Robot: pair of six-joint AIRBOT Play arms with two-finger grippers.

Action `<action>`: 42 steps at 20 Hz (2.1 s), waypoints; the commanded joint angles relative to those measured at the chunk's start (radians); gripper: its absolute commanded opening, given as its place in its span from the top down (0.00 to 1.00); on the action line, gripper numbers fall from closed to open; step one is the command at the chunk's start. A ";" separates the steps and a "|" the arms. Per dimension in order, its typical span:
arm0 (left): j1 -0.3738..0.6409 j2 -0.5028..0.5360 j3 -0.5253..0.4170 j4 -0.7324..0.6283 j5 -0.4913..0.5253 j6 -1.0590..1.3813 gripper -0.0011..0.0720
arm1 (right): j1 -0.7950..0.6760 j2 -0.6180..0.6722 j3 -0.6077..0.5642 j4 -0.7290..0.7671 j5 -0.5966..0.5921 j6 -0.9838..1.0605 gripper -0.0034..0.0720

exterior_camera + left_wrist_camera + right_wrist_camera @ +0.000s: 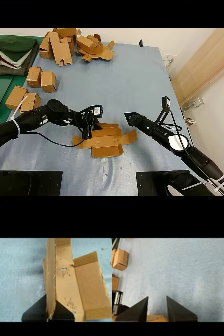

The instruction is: Fold the box.

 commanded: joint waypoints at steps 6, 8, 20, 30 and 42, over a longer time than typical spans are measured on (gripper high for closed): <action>0.000 0.002 -0.005 0.005 0.055 0.029 0.96 | 0.000 0.000 0.000 -0.046 0.008 0.000 0.51; -0.001 0.002 -0.005 0.006 0.015 0.032 0.96 | 0.000 0.000 0.001 -0.079 0.045 -0.001 0.51; 0.000 0.001 -0.005 0.002 -0.112 -0.099 0.96 | 0.001 0.000 0.013 -0.217 0.112 -0.011 0.51; 0.000 -0.011 -0.005 -0.013 -0.115 -0.130 0.96 | 0.007 0.000 0.031 -0.389 0.225 -0.011 0.51; 0.000 -0.010 -0.005 -0.011 -0.114 -0.129 0.96 | 0.450 0.088 0.214 -1.191 0.842 0.367 0.53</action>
